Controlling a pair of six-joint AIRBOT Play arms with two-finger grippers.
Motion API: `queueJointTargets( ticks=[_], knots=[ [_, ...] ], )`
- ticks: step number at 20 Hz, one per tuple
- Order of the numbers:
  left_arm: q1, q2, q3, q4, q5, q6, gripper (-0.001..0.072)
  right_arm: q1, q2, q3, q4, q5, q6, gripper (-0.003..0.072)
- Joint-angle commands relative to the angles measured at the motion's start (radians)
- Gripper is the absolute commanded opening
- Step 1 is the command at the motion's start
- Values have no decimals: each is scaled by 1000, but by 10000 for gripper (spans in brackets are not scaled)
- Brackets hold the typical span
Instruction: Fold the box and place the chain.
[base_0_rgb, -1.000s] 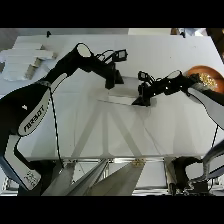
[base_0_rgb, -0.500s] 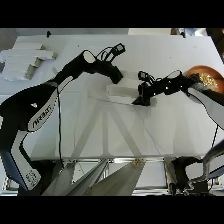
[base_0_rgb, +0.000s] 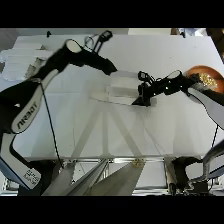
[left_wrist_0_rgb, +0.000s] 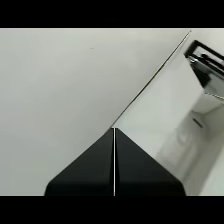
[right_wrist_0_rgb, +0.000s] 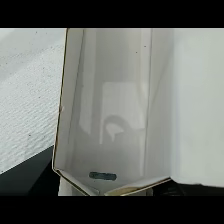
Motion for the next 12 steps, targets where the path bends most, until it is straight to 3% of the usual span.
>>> queueJointTargets(
  ticks=[1, 2, 4, 5, 9, 12],
  knots=[
    [91, 63, 1, 32, -227, 134, 29, 0, 0, 1, 2, -2, 1, 112],
    [117, 64, 1, 58, -300, 236, 118, 0, 0, 1, 2, -2, 1, 112],
    [150, 61, -12, 102, -376, 374, 450, 0, 0, 1, 2, -2, 1, 112],
    [161, 61, -32, 103, -372, 415, 503, 0, 0, 1, 2, -2, 1, 112],
    [146, 61, -163, 100, -296, 651, 521, 0, 0, 1, 2, -2, 1, 112],
    [115, 61, -258, 99, -168, 740, 544, 0, 0, 1, 2, -2, 1, 112]
  ],
)
